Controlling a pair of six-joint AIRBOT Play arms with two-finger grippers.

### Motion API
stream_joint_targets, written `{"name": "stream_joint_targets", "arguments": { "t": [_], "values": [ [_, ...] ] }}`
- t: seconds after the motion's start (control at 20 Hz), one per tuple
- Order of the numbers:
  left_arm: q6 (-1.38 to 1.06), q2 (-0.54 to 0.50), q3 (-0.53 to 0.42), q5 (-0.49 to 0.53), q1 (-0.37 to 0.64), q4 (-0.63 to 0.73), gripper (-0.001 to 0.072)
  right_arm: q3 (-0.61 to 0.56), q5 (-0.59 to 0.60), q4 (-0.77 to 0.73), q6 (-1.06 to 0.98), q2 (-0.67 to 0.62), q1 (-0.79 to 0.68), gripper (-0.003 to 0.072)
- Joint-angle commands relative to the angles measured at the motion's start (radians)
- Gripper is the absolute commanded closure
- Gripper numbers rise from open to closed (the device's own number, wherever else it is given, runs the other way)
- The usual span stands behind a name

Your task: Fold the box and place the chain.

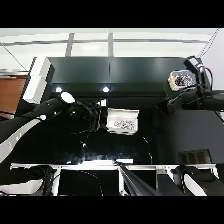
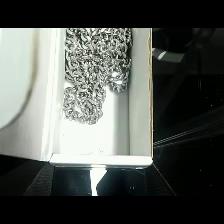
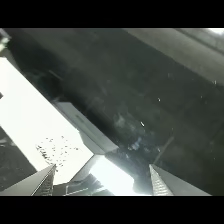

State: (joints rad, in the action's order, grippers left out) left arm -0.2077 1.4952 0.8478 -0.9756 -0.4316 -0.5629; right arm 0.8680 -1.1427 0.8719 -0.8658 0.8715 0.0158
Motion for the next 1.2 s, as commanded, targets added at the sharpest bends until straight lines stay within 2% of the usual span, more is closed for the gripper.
{"name": "stream_joint_targets", "arguments": {
  "t": [0.0, 0.15, 0.3, 0.4, 0.45, 0.55, 0.6, 0.7, 0.9, 1.05, 1.15],
  "values": [
    [0.003, 0.001, 0.001, 0.011, -0.001, -0.003, 0.0256, -0.009, 0.146, 0.031, -0.111, 0.089, 0.035, 0.0000],
    [0.003, 0.001, 0.001, 0.011, -0.001, -0.003, 0.0256, 0.014, 0.276, -0.034, -0.095, 0.251, 0.109, 0.0000],
    [0.003, 0.001, 0.001, 0.011, -0.001, -0.003, 0.0255, 0.055, 0.307, -0.071, 0.003, 0.414, 0.177, 0.0001],
    [0.003, 0.001, 0.001, 0.011, -0.001, -0.003, 0.0255, 0.055, 0.300, -0.101, 0.146, 0.453, 0.209, 0.0001],
    [0.003, 0.001, 0.001, 0.011, -0.001, -0.003, 0.0255, 0.055, 0.277, -0.100, 0.251, 0.452, 0.220, 0.0001],
    [0.003, 0.001, 0.001, 0.011, -0.001, -0.003, 0.0255, 0.056, 0.186, -0.113, 0.605, 0.426, 0.229, 0.0001],
    [0.003, 0.001, 0.001, 0.011, -0.001, -0.003, 0.0254, 0.056, 0.170, -0.113, 0.690, 0.402, 0.229, 0.0001],
    [0.003, 0.001, 0.001, 0.011, -0.001, -0.003, 0.0254, 0.056, 0.174, -0.112, 0.690, 0.344, 0.227, 0.0001],
    [0.003, 0.001, 0.001, 0.010, -0.001, -0.003, 0.0254, 0.035, 0.080, -0.120, 0.594, 0.304, 0.237, 0.0002],
    [0.003, 0.001, 0.001, 0.007, -0.001, -0.003, 0.0254, -0.036, 0.104, -0.220, 0.598, 0.305, 0.277, 0.0002],
    [0.003, 0.001, 0.001, 0.006, -0.001, -0.003, 0.0254, -0.067, 0.130, -0.237, 0.609, 0.305, 0.299, 0.0003]
  ]
}}
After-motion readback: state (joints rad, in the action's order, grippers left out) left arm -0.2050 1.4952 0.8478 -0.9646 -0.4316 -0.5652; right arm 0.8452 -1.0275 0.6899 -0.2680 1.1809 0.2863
